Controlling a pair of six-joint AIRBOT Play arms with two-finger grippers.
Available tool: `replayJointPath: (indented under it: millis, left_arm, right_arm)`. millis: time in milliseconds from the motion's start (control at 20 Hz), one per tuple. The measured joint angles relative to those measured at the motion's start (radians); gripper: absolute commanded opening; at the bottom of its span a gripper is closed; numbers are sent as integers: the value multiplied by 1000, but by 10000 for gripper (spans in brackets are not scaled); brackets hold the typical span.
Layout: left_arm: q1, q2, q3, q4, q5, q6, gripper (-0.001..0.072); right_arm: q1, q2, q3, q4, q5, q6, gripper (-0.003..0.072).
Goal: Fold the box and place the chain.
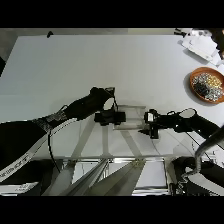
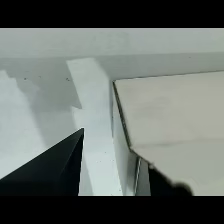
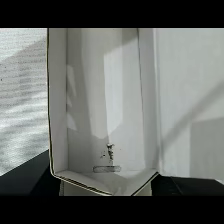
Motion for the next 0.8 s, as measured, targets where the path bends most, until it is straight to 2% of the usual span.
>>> replayJointPath:
  millis: [200, 250, 350, 400, 550, 600, 700, 750, 800]
  left_arm:
    - [-18, -11, 0, 36, -8, -31, 391]
    - [-24, -16, 0, 43, -9, -36, 321]
    - [-36, -24, 1, 49, 2, -39, 30]
    - [-42, -25, 2, 55, 6, -37, 4]
    - [-55, -28, 2, 63, 6, -11, 5]
    - [-58, -29, 2, 65, 7, -6, 51]
    - [-63, -35, -1, 69, 19, 9, 284]
    - [-64, -32, 0, 68, 12, 11, 356]
    - [-65, -33, 0, 68, 13, 11, 352]
  right_arm:
    - [0, 0, 0, 0, 0, 0, 438]
    - [0, 0, 0, 0, 0, 0, 438]
    - [0, 0, 0, 0, 0, 0, 438]
    - [0, 0, 0, 2, 0, 0, 438]
    - [0, 0, 0, 2, 3, 2, 438]
    - [0, 0, 0, 2, 3, 2, 438]
    - [0, 0, 0, -2, -1, -3, 438]
    - [0, 0, 0, -2, 0, -3, 438]
    - [0, 0, 0, -2, 0, -3, 438]
